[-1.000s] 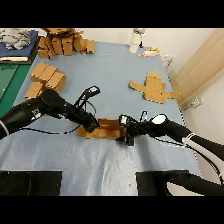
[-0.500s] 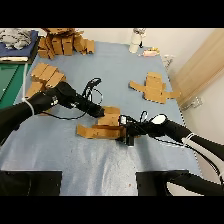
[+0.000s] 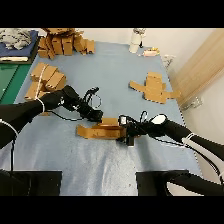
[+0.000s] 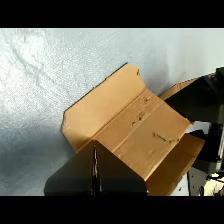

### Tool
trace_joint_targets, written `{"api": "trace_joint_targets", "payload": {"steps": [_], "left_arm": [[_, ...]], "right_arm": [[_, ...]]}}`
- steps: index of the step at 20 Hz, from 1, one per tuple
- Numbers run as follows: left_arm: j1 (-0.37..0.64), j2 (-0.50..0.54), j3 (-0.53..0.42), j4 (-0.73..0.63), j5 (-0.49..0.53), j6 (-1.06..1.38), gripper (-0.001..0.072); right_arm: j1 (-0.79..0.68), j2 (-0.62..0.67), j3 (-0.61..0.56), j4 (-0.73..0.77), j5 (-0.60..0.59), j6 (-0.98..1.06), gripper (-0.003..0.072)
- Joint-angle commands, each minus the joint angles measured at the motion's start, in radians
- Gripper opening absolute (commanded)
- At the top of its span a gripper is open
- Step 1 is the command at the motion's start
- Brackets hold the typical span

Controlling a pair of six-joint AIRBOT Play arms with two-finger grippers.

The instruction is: Fold the box.

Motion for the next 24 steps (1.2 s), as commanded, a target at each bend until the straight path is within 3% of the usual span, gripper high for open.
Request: {"api": "trace_joint_targets", "payload": {"steps": [1, 10, 12, 14, 17, 20, 24], "left_arm": [[0.0, -0.016, 0.002, 0.002, -0.043, -0.027, 0.0013], [0.002, -0.021, 0.004, -0.068, -0.008, -0.032, 0.0015], [0.018, -0.016, 0.02, -0.069, -0.042, 0.069, 0.0013], [0.053, 0.026, 0.015, -0.053, -0.042, 0.178, 0.0012], [0.129, 0.137, -0.003, 0.077, -0.05, 0.361, 0.0011], [0.15, 0.285, -0.116, 0.171, -0.026, 0.491, 0.001], [0.071, 0.475, -0.347, 0.179, 0.055, 0.835, 0.0014]], "right_arm": [[0.001, 0.0, 0.0, 0.0, 0.0, 0.0, 0.0595], [0.001, 0.0, 0.0, 0.0, 0.0, 0.001, 0.0596], [0.001, 0.0, 0.0, 0.0, 0.0, 0.001, 0.0596], [0.001, 0.0, 0.0, 0.0, 0.001, 0.001, 0.0596], [0.001, 0.0, 0.0, 0.0, 0.001, 0.001, 0.0596], [0.001, 0.0, 0.0, 0.0, 0.001, 0.001, 0.0596], [0.001, 0.0, 0.0, 0.0, 0.001, 0.0, 0.0596]]}}
